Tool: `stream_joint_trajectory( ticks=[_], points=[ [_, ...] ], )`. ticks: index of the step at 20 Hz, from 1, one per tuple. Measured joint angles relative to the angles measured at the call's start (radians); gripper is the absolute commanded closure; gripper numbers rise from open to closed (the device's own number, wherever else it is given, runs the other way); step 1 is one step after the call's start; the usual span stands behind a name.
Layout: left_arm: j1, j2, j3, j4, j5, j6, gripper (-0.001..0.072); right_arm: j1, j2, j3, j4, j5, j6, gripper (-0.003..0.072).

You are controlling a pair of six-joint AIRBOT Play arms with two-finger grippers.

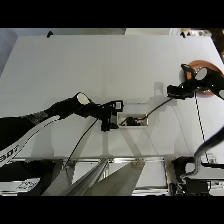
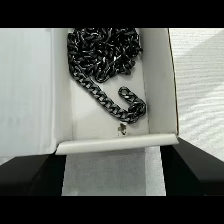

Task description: Fold the box and place the chain.

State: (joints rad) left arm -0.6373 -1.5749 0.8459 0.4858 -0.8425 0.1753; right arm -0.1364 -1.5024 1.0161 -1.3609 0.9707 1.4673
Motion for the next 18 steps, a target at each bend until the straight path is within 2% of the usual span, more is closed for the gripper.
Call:
stream_joint_trajectory(
  ticks=[18],
  points=[
    [0.000, 0.000, 0.000, 0.000, 0.000, 0.000, 0.0497, 0.000, -0.022, 0.001, -0.055, -0.024, 0.024, 0.0412]
  ],
)
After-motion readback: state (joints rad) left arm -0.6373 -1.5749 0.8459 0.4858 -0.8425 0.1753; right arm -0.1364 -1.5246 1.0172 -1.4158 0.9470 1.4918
